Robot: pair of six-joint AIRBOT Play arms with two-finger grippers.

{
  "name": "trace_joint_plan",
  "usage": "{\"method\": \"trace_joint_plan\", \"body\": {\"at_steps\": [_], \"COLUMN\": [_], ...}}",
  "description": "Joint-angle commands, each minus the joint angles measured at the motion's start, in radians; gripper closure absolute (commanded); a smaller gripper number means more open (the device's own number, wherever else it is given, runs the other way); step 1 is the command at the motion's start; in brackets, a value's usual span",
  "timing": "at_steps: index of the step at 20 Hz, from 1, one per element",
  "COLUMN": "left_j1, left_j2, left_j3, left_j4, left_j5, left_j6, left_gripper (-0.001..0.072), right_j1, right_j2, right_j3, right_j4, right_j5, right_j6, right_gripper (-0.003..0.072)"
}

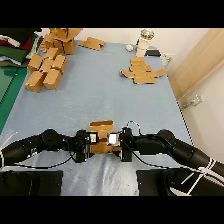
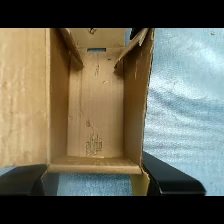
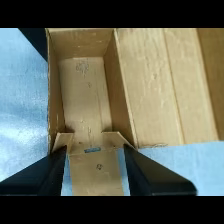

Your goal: Fold the box.

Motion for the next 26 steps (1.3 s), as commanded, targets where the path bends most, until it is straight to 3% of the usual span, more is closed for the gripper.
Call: {"method": "trace_joint_plan", "body": {"at_steps": [1, 10, 12, 14, 16, 17, 19, 23, 26], "left_j1": [0.0, 0.0, 0.0, 0.0, 0.0, 0.0, 0.0, 0.0, 0.0], "left_j2": [0.0, 0.0, 0.0, 0.0, 0.0, 0.0, 0.0, 0.0, 0.0], "left_j3": [-0.001, -0.001, -0.001, -0.001, -0.001, 0.0, -0.001, -0.001, -0.001], "left_j4": [0.0, 0.0, 0.0, 0.0, 0.0, 0.0, 0.0, 0.0, 0.0], "left_j5": [0.0, 0.0, 0.0, 0.0, 0.0, 0.0, 0.0, 0.0, 0.0], "left_j6": [0.0, 0.0, 0.0, 0.0, 0.0, 0.001, 0.0, 0.0, 0.0], "left_gripper": [0.0327, 0.0327, 0.0327, 0.0327, 0.0327, 0.0327, 0.0327, 0.0327, 0.0327], "right_j1": [0.001, 0.0, 0.0, -0.002, -0.002, -0.002, -0.035, -0.241, -0.294], "right_j2": [-0.011, -0.023, -0.006, 0.032, 0.078, 0.098, 0.137, 0.111, 0.066], "right_j3": [0.0, 0.0, 0.008, 0.063, 0.145, 0.177, 0.187, 0.108, 0.022], "right_j4": [0.042, 0.013, -0.062, -0.278, -0.583, -0.718, -0.884, -0.733, -0.524], "right_j5": [0.011, 0.006, -0.029, -0.185, -0.418, -0.539, -0.682, -0.639, -0.435], "right_j6": [-0.001, 0.009, 0.136, 0.444, 0.922, 1.11, 1.337, 1.458, 1.439], "right_gripper": [0.0114, 0.0114, 0.0126, 0.039, 0.0551, 0.0682, 0.0683, 0.0683, 0.0683]}}
